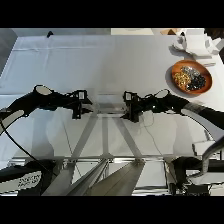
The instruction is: Fold the box and place the chain.
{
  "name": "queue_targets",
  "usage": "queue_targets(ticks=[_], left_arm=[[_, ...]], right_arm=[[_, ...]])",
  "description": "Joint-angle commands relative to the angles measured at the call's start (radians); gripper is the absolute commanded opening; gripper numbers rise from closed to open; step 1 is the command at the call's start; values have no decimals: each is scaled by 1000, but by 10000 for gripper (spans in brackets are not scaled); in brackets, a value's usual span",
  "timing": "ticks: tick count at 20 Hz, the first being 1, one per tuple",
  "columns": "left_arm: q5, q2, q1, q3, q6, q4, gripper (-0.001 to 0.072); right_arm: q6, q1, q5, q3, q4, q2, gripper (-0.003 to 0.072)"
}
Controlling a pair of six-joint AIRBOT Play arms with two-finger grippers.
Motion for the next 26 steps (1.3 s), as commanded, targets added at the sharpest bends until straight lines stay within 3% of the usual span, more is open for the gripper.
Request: queue_targets(ticks=[1, 5, 6, 15, 17, 26], left_arm=[[-34, -5, -16, 0, 18, -11, 373], [-32, -5, -21, 0, 25, -15, 364], [-35, -5, -22, 0, 25, -15, 322], [-35, -5, -23, 0, 72, -19, 308], [-28, -5, -23, 0, 82, -24, 212], [24, -26, -62, 0, 122, -108, 211]], right_arm=[[0, 0, 0, 0, 0, 0, 398], [0, 0, 0, 0, 0, 0, 398], [0, 0, 0, 0, 0, 0, 398], [0, 0, 0, 0, 0, 0, 398], [0, 0, 0, 0, 0, 0, 398], [0, 0, 0, 1, 0, 0, 398]])
